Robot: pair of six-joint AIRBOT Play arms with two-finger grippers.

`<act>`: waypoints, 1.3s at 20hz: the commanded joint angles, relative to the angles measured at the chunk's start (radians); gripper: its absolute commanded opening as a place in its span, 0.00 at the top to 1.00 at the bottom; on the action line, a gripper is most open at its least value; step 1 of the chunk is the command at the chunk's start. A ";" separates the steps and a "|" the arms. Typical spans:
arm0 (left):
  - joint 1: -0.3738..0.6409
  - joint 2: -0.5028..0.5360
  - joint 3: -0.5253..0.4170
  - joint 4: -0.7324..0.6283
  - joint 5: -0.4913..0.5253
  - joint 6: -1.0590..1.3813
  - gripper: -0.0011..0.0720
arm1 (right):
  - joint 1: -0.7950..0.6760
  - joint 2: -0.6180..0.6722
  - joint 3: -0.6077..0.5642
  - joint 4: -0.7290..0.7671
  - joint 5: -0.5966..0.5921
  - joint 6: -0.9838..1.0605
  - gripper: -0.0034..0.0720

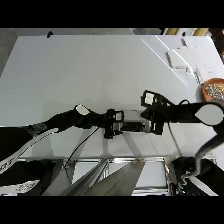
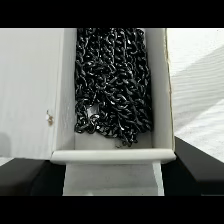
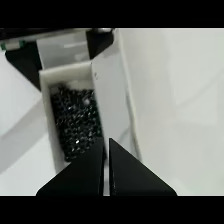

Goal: Fold the box and place the chain.

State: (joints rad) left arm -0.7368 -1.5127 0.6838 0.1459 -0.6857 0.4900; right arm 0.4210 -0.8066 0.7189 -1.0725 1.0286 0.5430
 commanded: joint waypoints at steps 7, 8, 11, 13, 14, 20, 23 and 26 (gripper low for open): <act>0.000 0.000 0.000 0.000 0.000 0.000 0.61 | 0.001 -0.317 0.172 -0.004 0.030 0.001 0.93; 0.000 0.001 0.000 0.000 0.000 0.000 0.61 | 0.001 -0.318 0.172 -0.004 0.050 -0.002 0.93; 0.000 0.001 0.000 0.000 0.000 0.000 0.61 | 0.001 -0.294 0.171 -0.003 0.099 -0.013 0.88; 0.000 0.001 0.000 0.000 0.000 0.000 0.61 | 0.001 -0.262 0.148 -0.002 0.108 -0.058 0.86; 0.000 0.001 0.000 0.000 0.000 0.000 0.61 | 0.001 -0.245 0.125 -0.002 0.108 -0.081 0.82; 0.000 0.001 0.000 0.000 0.000 0.000 0.61 | 0.010 -0.203 0.012 -0.003 0.093 -0.130 0.68; 0.000 0.001 0.000 0.000 0.000 0.000 0.61 | 0.052 -0.203 0.009 -0.003 0.093 -0.130 0.68; 0.000 0.001 0.000 0.000 0.000 0.000 0.61 | 0.100 -0.167 -0.018 -0.003 0.069 -0.130 0.68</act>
State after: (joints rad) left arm -0.7368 -1.5127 0.6834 0.1459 -0.6853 0.4900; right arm 0.4831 -0.9985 0.7235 -1.0756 1.1160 0.4183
